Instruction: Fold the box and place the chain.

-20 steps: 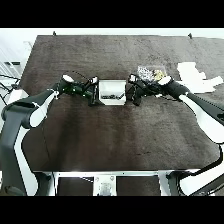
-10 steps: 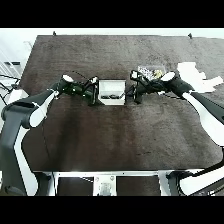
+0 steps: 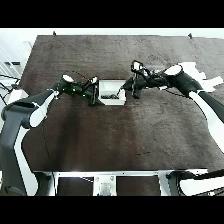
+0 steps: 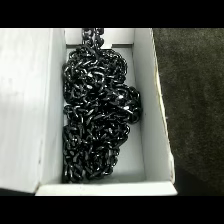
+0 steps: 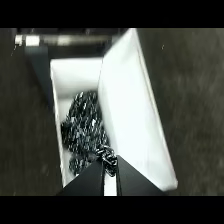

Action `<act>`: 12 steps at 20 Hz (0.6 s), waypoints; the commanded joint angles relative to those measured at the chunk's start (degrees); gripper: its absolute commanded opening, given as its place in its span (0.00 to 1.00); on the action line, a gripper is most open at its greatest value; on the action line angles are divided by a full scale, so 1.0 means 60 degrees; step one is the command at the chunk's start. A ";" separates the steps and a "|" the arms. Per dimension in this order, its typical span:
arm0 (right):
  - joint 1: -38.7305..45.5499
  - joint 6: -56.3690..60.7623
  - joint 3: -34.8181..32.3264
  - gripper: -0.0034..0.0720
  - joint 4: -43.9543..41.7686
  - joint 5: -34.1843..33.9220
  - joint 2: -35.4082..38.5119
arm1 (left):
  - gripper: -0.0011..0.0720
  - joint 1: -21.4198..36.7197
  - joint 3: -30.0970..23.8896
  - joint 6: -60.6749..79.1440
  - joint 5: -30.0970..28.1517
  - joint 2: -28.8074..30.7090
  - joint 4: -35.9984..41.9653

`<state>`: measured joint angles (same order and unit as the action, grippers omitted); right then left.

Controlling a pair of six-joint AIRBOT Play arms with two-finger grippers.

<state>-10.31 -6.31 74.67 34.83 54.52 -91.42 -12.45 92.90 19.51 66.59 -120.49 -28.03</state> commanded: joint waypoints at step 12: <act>-0.0193 0.0288 0.0302 0.39 -0.0688 -0.1530 0.0896 | 0.49 0.0000 0.0000 0.0004 0.0004 0.0000 0.0000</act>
<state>-12.43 -5.21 75.46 32.84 47.03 -87.99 -12.45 92.90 19.51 66.61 -120.49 -28.03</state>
